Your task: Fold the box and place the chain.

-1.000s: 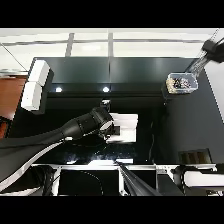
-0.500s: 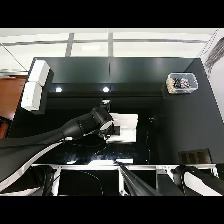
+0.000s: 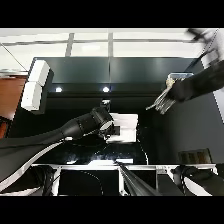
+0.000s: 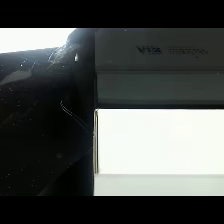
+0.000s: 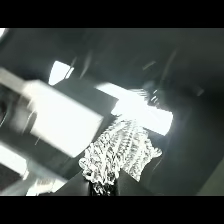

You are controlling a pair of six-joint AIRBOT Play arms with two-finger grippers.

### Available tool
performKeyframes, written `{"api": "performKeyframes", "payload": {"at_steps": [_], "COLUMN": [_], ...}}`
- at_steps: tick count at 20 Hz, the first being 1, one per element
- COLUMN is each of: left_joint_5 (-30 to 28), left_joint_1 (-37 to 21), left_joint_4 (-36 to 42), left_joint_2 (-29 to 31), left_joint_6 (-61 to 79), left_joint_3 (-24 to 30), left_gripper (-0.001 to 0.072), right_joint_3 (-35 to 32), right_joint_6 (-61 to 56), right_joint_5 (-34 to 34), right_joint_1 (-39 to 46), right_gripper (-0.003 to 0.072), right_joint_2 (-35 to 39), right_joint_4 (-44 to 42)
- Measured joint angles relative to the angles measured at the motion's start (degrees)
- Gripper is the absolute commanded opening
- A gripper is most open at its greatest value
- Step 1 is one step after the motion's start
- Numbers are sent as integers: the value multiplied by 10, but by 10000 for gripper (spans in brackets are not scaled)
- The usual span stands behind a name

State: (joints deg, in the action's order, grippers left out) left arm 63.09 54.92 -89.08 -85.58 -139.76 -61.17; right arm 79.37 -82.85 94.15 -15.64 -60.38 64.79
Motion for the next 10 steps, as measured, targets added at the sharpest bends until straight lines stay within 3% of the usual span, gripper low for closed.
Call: {"api": "performKeyframes", "payload": {"at_steps": [4, 10], "left_joint_5": [0, 0], "left_joint_1": [0, 0], "left_joint_4": [0, 0], "left_joint_2": [0, 0], "left_joint_6": [0, 0], "left_joint_3": [0, 0], "left_gripper": [27, 27], "right_joint_3": [-73, -124], "right_joint_6": [24, 46], "right_joint_5": [-50, -114], "right_joint_1": [-70, -113], "right_gripper": [8, 8], "right_joint_2": [2, 2], "right_joint_4": [-67, -124]}}
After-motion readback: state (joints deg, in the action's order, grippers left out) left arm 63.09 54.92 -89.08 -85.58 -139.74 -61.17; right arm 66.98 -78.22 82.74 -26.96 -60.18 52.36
